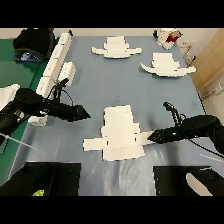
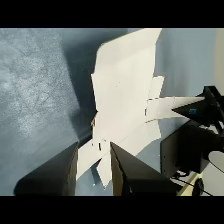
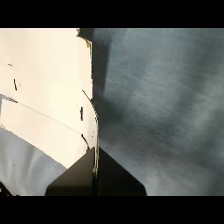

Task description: Fold the box.

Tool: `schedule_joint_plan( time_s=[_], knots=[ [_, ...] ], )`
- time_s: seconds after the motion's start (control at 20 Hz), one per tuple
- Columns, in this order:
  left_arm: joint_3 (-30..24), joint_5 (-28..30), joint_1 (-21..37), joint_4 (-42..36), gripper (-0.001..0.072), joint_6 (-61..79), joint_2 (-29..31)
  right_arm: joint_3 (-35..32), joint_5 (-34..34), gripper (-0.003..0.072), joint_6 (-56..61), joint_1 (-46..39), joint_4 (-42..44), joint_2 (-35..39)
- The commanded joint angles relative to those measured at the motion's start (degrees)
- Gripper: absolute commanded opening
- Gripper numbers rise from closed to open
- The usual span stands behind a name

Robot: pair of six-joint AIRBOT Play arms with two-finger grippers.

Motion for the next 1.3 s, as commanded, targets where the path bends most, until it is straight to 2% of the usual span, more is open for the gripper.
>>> schedule_joint_plan(
  time_s=[0.0,0.2,0.4,0.55,0.9,1.0,1.05,1.1,1.15,1.25],
  knots=[
    [0.1,-0.9,0.6,-6.0,0.0295,8.7,-7.1,-1.2,2.3,0.0002,-0.5,3.5,0.8,2.2],
    [2.5,-2.1,0.5,-14.9,0.0295,19.2,-19.5,-1.2,5.0,0.0002,2.0,7.1,1.4,2.2],
    [6.8,-6.2,0.0,-15.9,0.0294,22.8,-29.7,-1.2,6.8,0.0002,3.6,8.8,1.4,2.1],
    [8.7,-8.4,-1.6,-15.8,0.0294,25.0,-34.3,-1.2,6.8,0.0002,3.9,8.8,1.4,2.1],
    [12.7,-14.8,-5.9,-15.8,0.0293,31.6,-36.6,-1.2,6.8,0.0002,4.4,8.8,1.4,2.1],
    [14.6,-14.8,-7.2,-15.1,0.0293,32.0,-36.6,-1.2,6.8,0.0002,4.5,8.8,1.4,2.1],
    [15.7,-14.8,-7.8,-14.0,0.0274,32.0,-36.6,-1.2,6.8,0.0002,4.5,8.8,1.4,2.1],
    [16.4,-14.9,-8.3,-12.9,0.0160,32.0,-36.6,-1.2,6.7,0.0002,4.5,8.8,1.4,2.1],
    [17.0,-15.0,-8.8,-12.0,0.0107,32.0,-36.6,-1.2,6.7,0.0002,4.5,8.8,1.4,2.1],
    [17.2,-14.9,-9.0,-11.4,0.0106,32.1,-36.6,-1.2,6.7,0.0002,4.5,8.8,1.4,2.1]
  ],
)
